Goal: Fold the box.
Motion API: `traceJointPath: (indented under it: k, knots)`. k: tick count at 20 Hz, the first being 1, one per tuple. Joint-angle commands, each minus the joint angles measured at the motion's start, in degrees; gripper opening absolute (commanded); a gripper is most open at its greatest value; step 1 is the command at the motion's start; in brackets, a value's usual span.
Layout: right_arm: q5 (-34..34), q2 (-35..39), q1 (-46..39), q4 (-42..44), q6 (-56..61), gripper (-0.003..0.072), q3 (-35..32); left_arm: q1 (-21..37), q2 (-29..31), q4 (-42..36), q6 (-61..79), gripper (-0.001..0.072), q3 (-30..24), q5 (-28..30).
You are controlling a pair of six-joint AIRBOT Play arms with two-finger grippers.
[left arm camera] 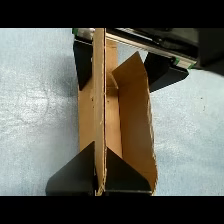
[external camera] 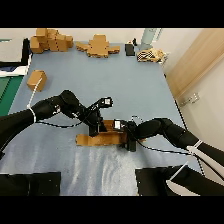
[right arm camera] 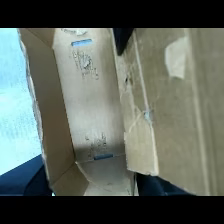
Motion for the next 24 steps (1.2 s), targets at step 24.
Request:
traceJointPath:
  k: [24]
  knots:
    - [-2.05,-2.43,-3.19,4.79,-6.54,0.0574,-0.22,0.00,0.02,0.00,0.00,0.0013,-0.02,0.07]
